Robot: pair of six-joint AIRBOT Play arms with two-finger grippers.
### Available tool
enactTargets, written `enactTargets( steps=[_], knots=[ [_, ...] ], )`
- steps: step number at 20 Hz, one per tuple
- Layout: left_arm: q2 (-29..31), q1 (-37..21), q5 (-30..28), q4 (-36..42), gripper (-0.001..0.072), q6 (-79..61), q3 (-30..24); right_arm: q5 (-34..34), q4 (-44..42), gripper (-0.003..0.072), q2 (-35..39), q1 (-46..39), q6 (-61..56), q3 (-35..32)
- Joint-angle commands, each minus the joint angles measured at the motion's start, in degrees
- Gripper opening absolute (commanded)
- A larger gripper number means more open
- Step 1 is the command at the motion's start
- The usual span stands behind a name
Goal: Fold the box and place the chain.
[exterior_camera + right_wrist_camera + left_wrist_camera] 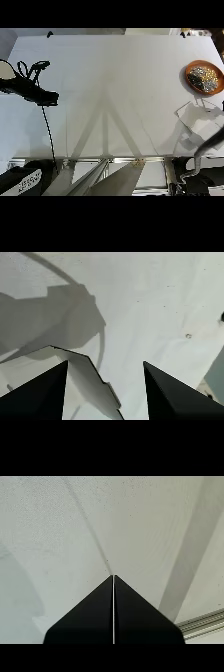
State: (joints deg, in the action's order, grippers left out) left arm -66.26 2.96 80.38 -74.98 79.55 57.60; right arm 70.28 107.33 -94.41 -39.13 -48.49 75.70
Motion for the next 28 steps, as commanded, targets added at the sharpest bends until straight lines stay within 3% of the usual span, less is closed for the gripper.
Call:
enactTargets(
  steps=[1,4,6,7,8,9,14,20,24,28],
  knots=[
    [0.0,0.0,0.0,0.0,0.0009,0.0,0.0,4.7,-1.0,0.0445,-0.9,0.1,0.9,0.1],
    [0.0,0.0,0.0,0.0,0.0009,0.0,0.0,7.4,-1.1,0.0371,-0.8,-1.0,0.5,0.1],
    [0.0,0.0,0.0,0.0,0.0009,0.0,0.0,9.0,-1.1,0.0268,-0.8,-1.6,0.3,0.1],
    [0.0,0.0,0.0,0.0,0.0009,0.0,0.0,9.8,-1.1,0.0267,-0.8,-1.7,0.3,0.1],
    [0.0,0.0,0.0,0.0,0.0009,0.0,0.0,10.3,-1.0,0.0214,-0.8,-1.7,0.3,0.1],
    [0.0,0.0,0.0,0.0,0.0009,0.0,0.0,10.8,-1.3,0.0027,-0.8,-1.7,0.3,0.1],
    [0.0,0.0,0.0,0.0,0.0009,0.0,0.0,14.7,-9.2,0.0016,0.5,-0.6,-1.2,0.1],
    [0.0,0.0,0.0,0.0,0.0009,0.0,0.0,16.7,-35.2,0.0014,9.6,7.8,-2.1,-0.1],
    [0.0,0.0,0.0,0.0,0.0009,0.0,0.0,12.9,-45.8,0.0014,17.1,21.1,-2.9,-4.0],
    [0.0,0.0,0.0,0.0,0.0009,0.0,0.0,0.7,-47.3,0.0013,26.9,32.9,-5.2,-17.6]
  ],
)
